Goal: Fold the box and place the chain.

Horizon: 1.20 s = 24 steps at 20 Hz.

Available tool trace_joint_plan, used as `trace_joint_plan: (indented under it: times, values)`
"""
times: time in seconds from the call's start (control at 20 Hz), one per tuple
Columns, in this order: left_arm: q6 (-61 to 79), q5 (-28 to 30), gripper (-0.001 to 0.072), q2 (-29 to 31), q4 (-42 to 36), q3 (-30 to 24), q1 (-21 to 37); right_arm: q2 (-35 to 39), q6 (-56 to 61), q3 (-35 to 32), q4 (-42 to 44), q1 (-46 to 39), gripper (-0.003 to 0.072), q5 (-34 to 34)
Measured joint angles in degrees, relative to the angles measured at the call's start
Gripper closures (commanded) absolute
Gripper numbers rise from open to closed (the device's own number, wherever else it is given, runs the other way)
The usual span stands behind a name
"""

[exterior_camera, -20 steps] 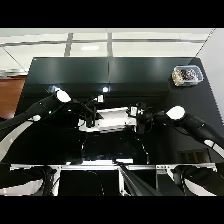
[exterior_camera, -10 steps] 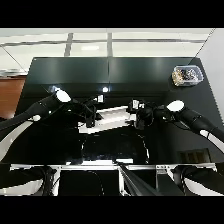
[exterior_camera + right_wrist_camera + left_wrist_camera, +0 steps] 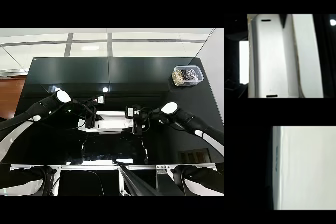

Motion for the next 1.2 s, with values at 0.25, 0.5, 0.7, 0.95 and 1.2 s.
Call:
trace_joint_plan:
  times: [0.25,0.5,0.7,0.95,1.2]
  values:
    - [-0.1,0.0,0.0683,0.0,-0.2,0.0,0.0,-1.6,2.6,0.0,-3.0,1.1,-0.0015,-0.6]
    - [-0.2,0.2,0.0683,0.0,-0.3,0.0,0.0,-2.8,4.7,0.0,-3.9,1.3,-0.0015,-2.3]
    - [-0.3,0.3,0.0683,0.0,-0.4,0.0,0.0,-3.1,7.1,0.0,-5.0,1.4,-0.0015,-3.7]
    - [-0.3,0.3,0.0683,0.0,-0.3,0.0,0.0,-3.3,8.5,0.0,-6.2,1.7,-0.0015,-4.5]
    - [-0.3,0.3,0.0683,0.0,-0.2,0.0,0.0,-3.4,10.1,0.1,-7.9,3.0,-0.0015,-5.5]
